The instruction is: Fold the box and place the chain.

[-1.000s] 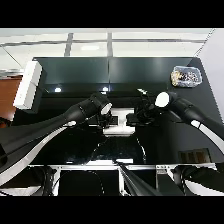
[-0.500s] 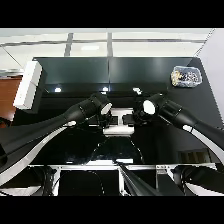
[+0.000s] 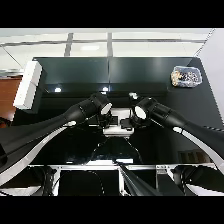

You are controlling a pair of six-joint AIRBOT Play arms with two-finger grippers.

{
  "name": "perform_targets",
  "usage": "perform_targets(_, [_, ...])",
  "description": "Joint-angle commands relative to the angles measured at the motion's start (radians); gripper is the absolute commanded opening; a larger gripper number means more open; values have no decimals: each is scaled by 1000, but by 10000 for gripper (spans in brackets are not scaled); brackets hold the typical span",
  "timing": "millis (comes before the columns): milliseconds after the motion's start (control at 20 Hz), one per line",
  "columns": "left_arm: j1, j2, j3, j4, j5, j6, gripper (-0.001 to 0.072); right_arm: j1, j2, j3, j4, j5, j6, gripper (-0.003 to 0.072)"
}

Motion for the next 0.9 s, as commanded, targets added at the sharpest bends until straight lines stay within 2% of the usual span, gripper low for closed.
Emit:
perform_targets(0, [0,-1,1,0,0,0,28,8,-18,27,-21,30,22,374])
perform_targets(200, [0,-1,1,0,0,0,28,7,-19,33,-17,29,66,373])
perform_targets(300, [0,-1,1,0,0,0,28,7,-20,33,-11,26,70,195])
perform_targets(450, [0,-1,1,0,0,0,28,5,-21,33,-11,30,75,189])
perform_targets(500, [0,-1,1,0,0,0,27,5,-21,33,-11,30,78,66])
perform_targets(550, [0,-1,1,0,0,0,28,6,-21,33,-11,30,78,8])
perform_targets(800, [0,-1,1,0,0,0,28,5,-21,33,-10,23,78,13])
perform_targets(850, [0,-1,1,0,0,0,28,4,-21,33,-11,24,78,99])
